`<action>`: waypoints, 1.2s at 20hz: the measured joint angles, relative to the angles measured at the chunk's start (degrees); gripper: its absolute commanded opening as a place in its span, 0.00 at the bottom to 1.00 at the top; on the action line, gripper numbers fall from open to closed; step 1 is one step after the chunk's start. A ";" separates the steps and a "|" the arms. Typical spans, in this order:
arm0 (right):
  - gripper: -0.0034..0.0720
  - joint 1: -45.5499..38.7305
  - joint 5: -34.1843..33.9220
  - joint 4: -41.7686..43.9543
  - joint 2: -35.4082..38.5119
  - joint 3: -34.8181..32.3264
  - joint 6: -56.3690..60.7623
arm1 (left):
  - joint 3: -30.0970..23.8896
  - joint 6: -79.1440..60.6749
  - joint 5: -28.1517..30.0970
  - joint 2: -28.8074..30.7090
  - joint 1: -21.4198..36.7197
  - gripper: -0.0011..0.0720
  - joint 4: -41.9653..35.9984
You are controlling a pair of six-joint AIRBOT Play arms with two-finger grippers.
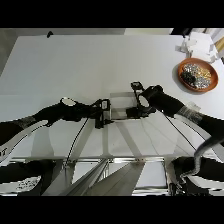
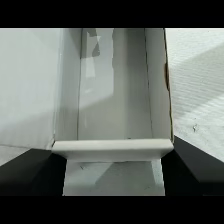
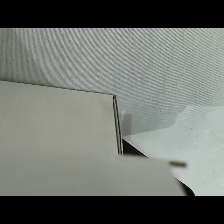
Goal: Fold the box and place the chain.
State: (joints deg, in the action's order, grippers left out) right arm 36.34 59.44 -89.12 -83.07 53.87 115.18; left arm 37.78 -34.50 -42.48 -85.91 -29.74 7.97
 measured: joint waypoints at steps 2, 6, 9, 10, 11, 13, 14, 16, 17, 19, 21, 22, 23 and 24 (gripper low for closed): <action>0.22 0.02 -0.28 0.35 0.17 0.00 0.13 | 0.00 0.02 0.09 0.00 0.00 0.03 -0.07; 0.06 -0.04 -0.52 0.35 0.37 0.00 0.79 | -0.02 0.52 0.50 0.00 0.02 0.03 -0.17; 0.09 -0.04 -0.37 0.33 0.42 0.00 0.55 | -0.02 0.42 0.39 0.00 0.02 0.03 -0.11; 0.22 -0.02 -0.37 0.28 0.42 0.00 0.33 | -0.02 0.28 0.33 0.00 0.02 0.03 -0.04; 0.23 0.02 -0.11 -0.09 0.42 0.00 -0.20 | 0.00 -0.04 0.02 0.00 0.00 0.03 0.02; 0.22 0.02 -0.35 0.04 0.42 0.00 -0.04 | 0.00 0.00 0.07 0.00 0.00 0.03 0.00; 0.23 0.02 -0.35 0.07 0.44 0.00 0.13 | 0.00 0.02 0.11 0.00 0.00 0.03 0.02; 0.23 0.02 -0.63 0.04 0.59 0.00 0.33 | 0.00 0.09 0.17 0.00 0.00 0.03 -0.02; 0.23 0.00 -0.72 0.00 0.68 -0.02 0.35 | 0.00 0.17 0.20 0.00 0.00 0.03 -0.02; 0.29 -0.17 -1.31 -0.02 0.96 0.00 0.37 | 0.00 0.20 0.24 0.00 0.00 0.03 -0.11; 0.29 -0.63 -1.51 -0.04 1.27 0.00 0.42 | 0.00 0.20 0.22 0.00 0.00 0.03 -0.07; 0.29 -0.92 -1.66 -0.26 1.44 0.00 0.48 | 0.00 0.20 0.24 0.00 0.00 0.03 -0.02; 0.29 -1.09 -1.75 -0.37 1.55 0.00 0.50 | 0.00 0.20 0.22 0.00 0.00 0.03 -0.04; 0.28 -1.25 -1.77 -0.55 1.64 -0.02 0.50 | 0.00 0.22 0.24 0.00 0.00 0.03 -0.02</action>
